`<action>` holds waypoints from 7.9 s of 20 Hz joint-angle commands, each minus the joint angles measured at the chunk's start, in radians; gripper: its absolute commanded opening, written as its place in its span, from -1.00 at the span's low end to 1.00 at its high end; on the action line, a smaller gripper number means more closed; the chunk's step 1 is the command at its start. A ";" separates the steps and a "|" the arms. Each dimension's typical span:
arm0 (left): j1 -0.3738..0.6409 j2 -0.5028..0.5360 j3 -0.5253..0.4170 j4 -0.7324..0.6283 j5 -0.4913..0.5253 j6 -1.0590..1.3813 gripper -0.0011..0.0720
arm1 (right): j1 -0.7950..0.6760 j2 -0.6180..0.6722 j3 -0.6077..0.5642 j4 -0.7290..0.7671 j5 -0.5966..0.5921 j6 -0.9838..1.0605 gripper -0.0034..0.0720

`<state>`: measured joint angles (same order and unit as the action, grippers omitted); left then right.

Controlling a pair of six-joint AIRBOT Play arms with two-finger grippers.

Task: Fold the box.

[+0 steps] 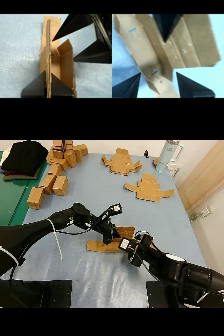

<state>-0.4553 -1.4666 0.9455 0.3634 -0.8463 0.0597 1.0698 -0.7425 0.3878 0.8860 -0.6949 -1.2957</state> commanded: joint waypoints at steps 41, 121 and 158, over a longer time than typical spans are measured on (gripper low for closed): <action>0.000 -0.001 0.001 0.000 0.000 0.000 -0.93 | -0.706 -0.389 0.185 1.281 -0.126 -1.707 0.94; 0.099 -0.133 0.116 0.111 -0.051 -1.152 -0.93 | -0.701 -0.416 0.185 1.283 -0.134 -1.707 0.49; 0.085 0.212 -0.346 -0.051 0.132 0.314 0.86 | -0.702 -0.416 0.185 1.271 -0.134 -1.707 0.49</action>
<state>-0.3351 -1.2263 0.5793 0.3153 -0.7364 0.3565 0.3679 -1.1580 0.5735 2.1578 -0.8291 -3.0028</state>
